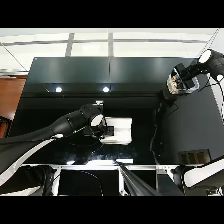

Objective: Fold the box and place the chain.

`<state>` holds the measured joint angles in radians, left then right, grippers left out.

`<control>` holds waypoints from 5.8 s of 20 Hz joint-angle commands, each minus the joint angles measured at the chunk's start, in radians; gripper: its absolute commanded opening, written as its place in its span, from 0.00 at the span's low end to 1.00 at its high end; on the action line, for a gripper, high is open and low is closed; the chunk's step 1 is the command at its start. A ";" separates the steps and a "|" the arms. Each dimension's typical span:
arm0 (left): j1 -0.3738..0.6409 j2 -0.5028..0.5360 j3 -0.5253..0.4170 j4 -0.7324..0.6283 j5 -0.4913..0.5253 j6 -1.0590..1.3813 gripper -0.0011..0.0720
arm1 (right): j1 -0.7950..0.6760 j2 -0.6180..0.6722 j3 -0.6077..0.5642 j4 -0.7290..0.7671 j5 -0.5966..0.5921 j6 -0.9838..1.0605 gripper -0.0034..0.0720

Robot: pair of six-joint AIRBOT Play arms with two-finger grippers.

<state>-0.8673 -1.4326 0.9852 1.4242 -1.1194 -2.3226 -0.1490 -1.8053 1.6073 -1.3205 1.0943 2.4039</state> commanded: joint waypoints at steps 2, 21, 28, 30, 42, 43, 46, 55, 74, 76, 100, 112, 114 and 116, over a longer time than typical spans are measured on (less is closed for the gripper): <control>0.001 0.000 0.000 0.000 0.000 0.000 0.05 | 0.000 -0.005 0.000 0.000 -0.021 -0.011 0.86; 0.001 0.000 0.000 0.000 0.001 0.000 0.05 | 0.003 0.026 0.000 0.038 0.055 -0.352 0.05; 0.001 0.000 0.000 0.000 0.001 0.000 0.05 | -0.005 0.254 0.000 0.037 0.147 -0.758 0.05; 0.001 0.000 0.000 0.000 0.001 0.000 0.05 | -0.014 0.346 0.000 0.047 0.128 -0.777 0.05; 0.001 0.000 0.000 0.000 0.001 0.000 0.05 | -0.026 0.628 0.098 0.190 0.080 -0.892 0.05; 0.001 0.000 0.000 0.000 0.001 0.000 0.05 | -0.026 0.639 0.116 0.221 0.089 -0.905 0.05; 0.001 0.000 0.000 0.000 0.001 0.000 0.05 | -0.023 0.684 0.121 0.339 0.206 -0.977 0.05; 0.001 0.000 0.000 0.000 0.001 0.000 0.05 | 0.146 0.827 0.121 0.378 0.250 -1.011 0.05; 0.001 0.000 0.000 0.000 0.000 0.000 0.05 | 0.464 0.884 0.104 0.388 0.433 -1.006 0.05; 0.001 0.000 0.000 0.000 0.000 0.000 0.05 | 0.464 0.884 0.104 0.422 0.428 -1.006 0.05; 0.001 0.000 0.000 0.000 0.000 0.000 0.05 | 0.463 0.881 0.104 0.699 0.199 -1.075 0.05; 0.001 0.000 0.000 0.000 0.001 0.000 0.05 | 0.583 0.869 -0.390 0.602 0.232 -1.062 0.05; 0.001 0.000 0.000 0.000 0.000 0.000 0.05 | 0.587 0.865 -0.474 0.604 0.186 -1.061 0.05; 0.001 0.000 0.000 0.000 0.000 0.000 0.05 | 0.587 0.864 -0.540 0.605 0.158 -1.061 0.05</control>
<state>-0.8673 -1.4326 0.9852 1.4242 -1.1191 -2.3226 0.4271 -0.9390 1.1793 -0.7147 1.3148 1.3422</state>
